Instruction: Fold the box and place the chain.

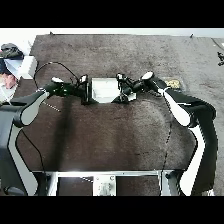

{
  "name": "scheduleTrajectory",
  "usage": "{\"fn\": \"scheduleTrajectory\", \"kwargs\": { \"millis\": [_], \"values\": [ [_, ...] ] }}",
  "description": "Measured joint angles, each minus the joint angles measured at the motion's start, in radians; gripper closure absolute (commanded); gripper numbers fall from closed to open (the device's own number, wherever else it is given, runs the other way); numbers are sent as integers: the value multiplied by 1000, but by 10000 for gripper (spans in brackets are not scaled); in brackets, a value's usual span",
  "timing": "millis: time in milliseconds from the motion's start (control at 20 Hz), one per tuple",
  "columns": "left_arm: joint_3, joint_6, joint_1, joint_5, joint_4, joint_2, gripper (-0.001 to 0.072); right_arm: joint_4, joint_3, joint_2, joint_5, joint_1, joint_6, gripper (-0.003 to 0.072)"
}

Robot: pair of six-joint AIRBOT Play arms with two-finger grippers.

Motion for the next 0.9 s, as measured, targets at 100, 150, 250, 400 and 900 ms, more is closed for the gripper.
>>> {"fn": "scheduleTrajectory", "kwargs": {
  "millis": [100,150,250,400,900],
  "values": [
    [0,0,0,2,1,0,10,0,0,0,0,0,0,420],
    [0,0,-1,3,2,0,10,0,0,0,0,0,0,420],
    [0,1,-8,11,5,0,9,0,0,0,0,0,0,420],
    [0,2,-19,27,5,0,10,0,0,0,0,0,0,421],
    [0,-6,-22,10,8,0,9,0,0,0,0,0,0,420]
  ]
}}
